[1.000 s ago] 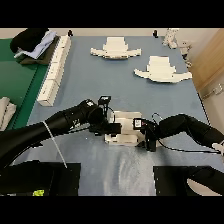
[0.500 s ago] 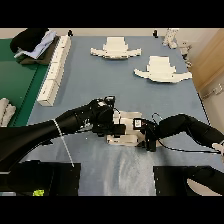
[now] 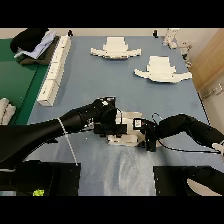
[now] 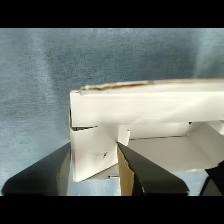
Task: Fold the box.
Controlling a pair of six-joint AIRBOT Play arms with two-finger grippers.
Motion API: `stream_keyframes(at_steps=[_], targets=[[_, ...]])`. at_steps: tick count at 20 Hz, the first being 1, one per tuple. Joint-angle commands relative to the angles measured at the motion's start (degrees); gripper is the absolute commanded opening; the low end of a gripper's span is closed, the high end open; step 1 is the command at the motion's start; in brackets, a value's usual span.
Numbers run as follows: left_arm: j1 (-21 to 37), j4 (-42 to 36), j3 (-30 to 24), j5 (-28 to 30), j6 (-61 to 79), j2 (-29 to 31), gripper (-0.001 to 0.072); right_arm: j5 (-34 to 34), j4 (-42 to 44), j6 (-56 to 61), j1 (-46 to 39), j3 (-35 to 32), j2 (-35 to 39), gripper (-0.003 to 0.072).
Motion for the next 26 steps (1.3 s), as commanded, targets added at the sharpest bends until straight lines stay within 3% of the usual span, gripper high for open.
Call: stream_keyframes(at_steps=[1, 2, 3, 12, 17, 19, 26], targets=[[-0.33, 0.96, 0.48, -1.01, -1.77, -1.57, 0.0403, 0.00, 0.00, 0.02, 0.07, -0.04, -0.02, 0.0521], [-0.61, 2.12, 0.55, -1.01, -3.61, -1.60, 0.0331, 0.00, 0.00, 0.02, 0.07, -0.04, -0.02, 0.0521], [-0.72, 3.28, 0.61, -0.90, -4.87, -1.60, 0.0306, 0.00, 0.00, 0.02, 0.07, -0.04, -0.02, 0.0521], [-2.54, 6.12, 2.67, -1.46, -6.25, -4.70, 0.0305, 0.00, 0.00, 0.02, 0.07, -0.04, -0.02, 0.0522], [-3.54, 10.14, 5.25, -6.99, -6.25, -7.32, 0.0301, 0.00, -0.02, 0.02, 0.07, -0.04, -0.02, 0.0522], [-3.54, 10.10, 5.25, -6.69, -6.21, -7.41, 0.0018, 0.00, 0.00, 0.02, 0.07, -0.04, -0.02, 0.0522], [-3.54, 9.11, 5.27, -5.97, -6.12, -7.41, 0.0018, 0.00, 0.00, 0.02, 0.07, -0.04, -0.02, 0.0522]])
